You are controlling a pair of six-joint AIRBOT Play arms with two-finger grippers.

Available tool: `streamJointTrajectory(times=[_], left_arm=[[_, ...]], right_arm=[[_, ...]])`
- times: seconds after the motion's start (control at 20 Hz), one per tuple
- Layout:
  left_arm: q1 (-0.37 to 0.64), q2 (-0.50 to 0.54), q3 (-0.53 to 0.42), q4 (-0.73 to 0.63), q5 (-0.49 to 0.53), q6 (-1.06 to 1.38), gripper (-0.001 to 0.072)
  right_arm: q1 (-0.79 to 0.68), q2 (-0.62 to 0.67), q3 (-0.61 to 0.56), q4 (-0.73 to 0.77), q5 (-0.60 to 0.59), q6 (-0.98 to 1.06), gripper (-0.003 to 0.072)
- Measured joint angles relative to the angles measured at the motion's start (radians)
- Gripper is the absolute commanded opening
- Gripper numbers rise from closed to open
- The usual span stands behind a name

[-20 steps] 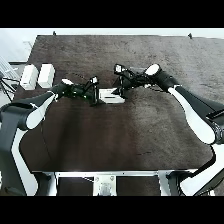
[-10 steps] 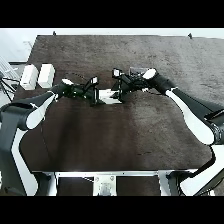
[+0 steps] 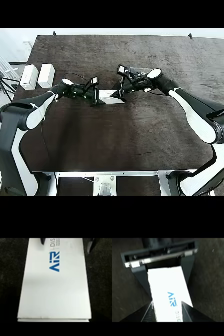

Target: Fold the box and place the chain.

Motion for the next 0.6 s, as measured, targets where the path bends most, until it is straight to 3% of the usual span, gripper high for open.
streamJointTrajectory(times=[0.05, 0.15, 0.2, 0.6], left_arm=[[0.000, 0.000, 0.000, 0.000, 0.000, 0.000, 0.0466], [0.000, 0.000, 0.000, 0.000, 0.000, 0.000, 0.0466], [0.000, 0.000, 0.000, 0.000, 0.000, 0.000, 0.0466], [0.000, 0.000, 0.000, -0.001, 0.001, -0.001, 0.0466]], right_arm=[[-0.012, 0.000, 0.000, 0.037, 0.014, -0.008, 0.0368], [-0.033, 0.001, 0.000, 0.082, 0.031, -0.018, 0.0064], [-0.040, 0.001, -0.002, 0.100, 0.037, -0.023, 0.0011], [-0.056, -0.064, -0.018, 0.140, 0.056, 0.008, 0.0011]])
